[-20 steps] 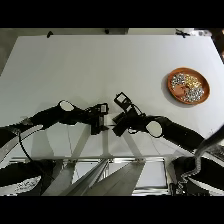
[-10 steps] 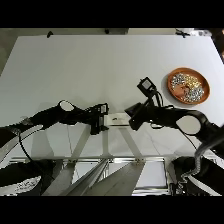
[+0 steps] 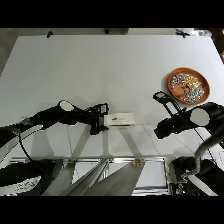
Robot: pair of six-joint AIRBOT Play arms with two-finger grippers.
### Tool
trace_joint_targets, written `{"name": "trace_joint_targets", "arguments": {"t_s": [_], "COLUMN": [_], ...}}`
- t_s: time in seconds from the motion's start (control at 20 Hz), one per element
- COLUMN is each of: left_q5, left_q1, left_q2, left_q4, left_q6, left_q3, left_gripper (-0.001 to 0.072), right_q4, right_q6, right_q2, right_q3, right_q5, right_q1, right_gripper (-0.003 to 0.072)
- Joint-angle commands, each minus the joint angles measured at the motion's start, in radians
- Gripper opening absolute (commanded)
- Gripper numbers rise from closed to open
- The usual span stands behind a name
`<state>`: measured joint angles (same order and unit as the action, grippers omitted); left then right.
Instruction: Fold the box and place the chain.
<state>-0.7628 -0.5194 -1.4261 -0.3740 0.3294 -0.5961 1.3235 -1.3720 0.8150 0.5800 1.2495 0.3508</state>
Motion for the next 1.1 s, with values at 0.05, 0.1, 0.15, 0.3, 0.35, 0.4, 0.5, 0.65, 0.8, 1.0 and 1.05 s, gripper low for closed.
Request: {"name": "trace_joint_targets", "arguments": {"t_s": [0.05, 0.1, 0.15, 0.3, 0.35, 0.4, 0.5, 0.65, 0.8, 1.0, 1.05], "left_q5": [-0.019, -0.019, -0.020, -0.010, 0.008, 0.029, 0.061, 0.084, 0.044, -0.088, -0.106], "left_q1": [0.000, 0.003, 0.013, 0.084, 0.126, 0.174, 0.292, 0.492, 0.684, 0.904, 0.940], "left_q2": [0.002, 0.011, 0.032, 0.156, 0.216, 0.275, 0.398, 0.547, 0.608, 0.562, 0.541], "left_q4": [0.028, 0.026, 0.026, -0.021, -0.056, -0.095, -0.188, -0.452, -0.771, -0.903, -0.902], "left_q6": [-0.001, -0.040, -0.109, -0.283, -0.350, -0.430, -0.587, -0.853, -1.144, -1.266, -1.275], "left_q3": [0.000, 0.000, 0.000, 0.000, 0.000, 0.000, 0.000, 0.000, 0.000, 0.000, 0.001], "left_gripper": [0.0199, 0.0091, 0.0002, 0.0002, 0.0002, 0.0002, 0.0002, 0.0002, 0.0003, 0.0003, 0.0003], "right_q4": [-0.029, -0.028, -0.029, -0.027, -0.026, -0.026, -0.026, -0.021, -0.022, -0.022, -0.022], "right_q6": [-0.042, -0.042, -0.042, -0.041, -0.041, -0.041, -0.039, -0.033, -0.034, -0.033, -0.033], "right_q2": [0.001, 0.001, 0.001, 0.001, 0.001, 0.001, 0.001, 0.001, 0.001, 0.001, 0.001], "right_q3": [0.000, 0.000, 0.000, 0.000, 0.000, 0.000, 0.000, 0.000, 0.000, 0.000, 0.000], "right_q5": [-0.001, -0.008, -0.010, -0.021, -0.037, -0.047, -0.066, -0.077, -0.092, -0.122, -0.126], "right_q1": [-0.016, -0.016, -0.016, -0.016, -0.016, -0.016, -0.016, -0.016, -0.016, -0.016, -0.016], "right_gripper": [0.0015, 0.0015, 0.0015, 0.0015, 0.0015, 0.0015, 0.0015, 0.0015, 0.0015, 0.0015, 0.0016]}}
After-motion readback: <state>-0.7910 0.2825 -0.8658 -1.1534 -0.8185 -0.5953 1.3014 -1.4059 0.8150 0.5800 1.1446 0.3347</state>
